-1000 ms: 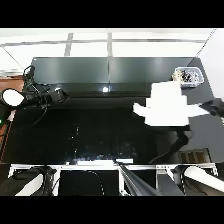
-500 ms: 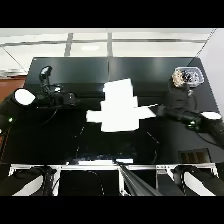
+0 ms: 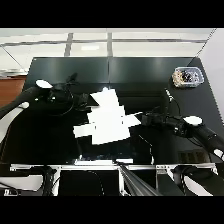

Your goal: Fold the box and place the chain.

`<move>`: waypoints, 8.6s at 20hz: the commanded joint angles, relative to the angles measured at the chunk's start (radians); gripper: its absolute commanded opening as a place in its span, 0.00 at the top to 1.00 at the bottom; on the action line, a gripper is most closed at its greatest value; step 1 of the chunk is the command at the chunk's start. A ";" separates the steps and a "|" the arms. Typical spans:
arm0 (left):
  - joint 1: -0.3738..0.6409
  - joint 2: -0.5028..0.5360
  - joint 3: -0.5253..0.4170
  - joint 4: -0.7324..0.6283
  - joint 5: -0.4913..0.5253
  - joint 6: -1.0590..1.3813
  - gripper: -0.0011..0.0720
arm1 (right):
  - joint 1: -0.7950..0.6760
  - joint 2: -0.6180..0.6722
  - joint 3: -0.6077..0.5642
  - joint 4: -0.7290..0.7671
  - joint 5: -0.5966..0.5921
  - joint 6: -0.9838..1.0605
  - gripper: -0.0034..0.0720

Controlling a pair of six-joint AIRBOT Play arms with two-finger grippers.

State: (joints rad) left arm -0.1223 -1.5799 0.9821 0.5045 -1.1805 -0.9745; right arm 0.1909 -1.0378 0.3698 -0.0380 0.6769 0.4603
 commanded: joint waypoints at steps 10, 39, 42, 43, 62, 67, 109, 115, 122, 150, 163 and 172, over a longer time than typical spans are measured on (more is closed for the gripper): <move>-0.003 -0.203 0.134 0.138 -0.449 0.268 0.64 | 0.017 0.001 -0.001 0.002 0.059 -0.001 0.94; -0.352 0.227 -0.126 0.310 0.393 0.994 0.95 | -0.204 0.056 0.336 -0.784 0.410 -0.010 0.02; -0.353 0.186 -0.126 0.324 0.371 0.994 0.95 | -0.098 0.052 0.301 -0.782 0.293 -0.046 0.02; -0.358 0.184 -0.126 0.328 0.376 0.994 0.95 | -0.051 0.049 0.280 -0.785 0.248 -0.051 0.02; -0.359 0.175 -0.126 0.351 0.375 0.993 0.95 | 0.332 -0.106 0.159 -0.668 0.031 -0.521 0.02; -0.359 0.175 -0.126 0.351 0.338 0.994 0.95 | 0.277 -0.106 0.219 -0.606 0.044 -0.582 0.02; -0.358 0.175 -0.126 0.351 0.331 0.993 0.95 | 0.293 -0.060 0.174 -0.608 -0.032 -0.486 0.02; -0.359 0.175 -0.126 0.350 0.330 0.964 0.95 | 0.293 -0.048 0.174 -0.609 -0.111 -0.555 0.02; -0.359 0.175 -0.126 0.350 0.330 0.964 0.95 | 0.220 -0.048 0.174 -0.552 -0.085 -0.642 0.02; -0.359 0.175 -0.125 0.351 0.330 0.964 0.95 | 0.224 -0.257 0.213 -0.433 -0.005 -0.739 0.07; -0.359 0.175 -0.125 0.351 0.314 0.964 0.95 | 0.264 -0.291 0.247 -0.548 -0.012 -0.636 0.07; -0.358 0.175 -0.125 0.351 0.314 0.964 0.95 | 0.266 -0.291 0.247 -0.551 -0.016 -0.629 0.07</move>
State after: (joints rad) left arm -0.4812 -1.4048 0.8562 0.8551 -0.8661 -0.0109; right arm 0.4557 -1.3285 0.6159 -0.5816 0.6636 -0.1680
